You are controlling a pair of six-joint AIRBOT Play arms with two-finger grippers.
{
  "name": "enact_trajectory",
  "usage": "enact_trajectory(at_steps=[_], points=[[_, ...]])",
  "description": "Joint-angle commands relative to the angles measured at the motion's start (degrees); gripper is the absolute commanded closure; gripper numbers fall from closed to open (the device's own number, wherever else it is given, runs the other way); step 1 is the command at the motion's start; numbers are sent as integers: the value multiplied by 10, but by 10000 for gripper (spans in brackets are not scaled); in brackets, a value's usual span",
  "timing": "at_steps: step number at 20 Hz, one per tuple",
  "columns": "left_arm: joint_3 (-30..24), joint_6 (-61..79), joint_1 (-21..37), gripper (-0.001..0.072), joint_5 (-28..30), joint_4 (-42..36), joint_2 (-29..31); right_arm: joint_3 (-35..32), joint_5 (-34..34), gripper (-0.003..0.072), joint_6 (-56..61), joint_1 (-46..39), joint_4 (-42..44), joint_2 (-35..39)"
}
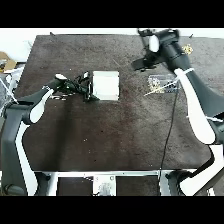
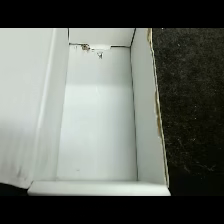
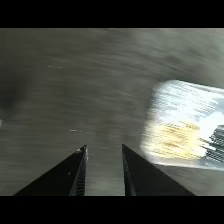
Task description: Fold the box and place the chain.
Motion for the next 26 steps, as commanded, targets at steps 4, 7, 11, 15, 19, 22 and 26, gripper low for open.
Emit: enact_trajectory(at_steps=[4,7,11,15,19,22,26], points=[[1,0,0,435,0,0,0,-94,-53,421,-46,-166,155,4],[1,0,0,435,0,0,0,-117,-72,421,-48,-193,169,0],[1,0,0,435,1,0,0,-118,-78,421,-69,-192,169,-28],[1,0,0,435,1,0,0,-118,-98,421,-79,-192,169,-60],[1,0,0,435,1,0,0,-118,-98,421,-100,-183,169,-71],[1,0,0,435,2,0,0,-118,-98,421,-108,-176,169,-79],[1,0,0,435,1,0,0,-118,-94,421,-108,-176,185,-91]])
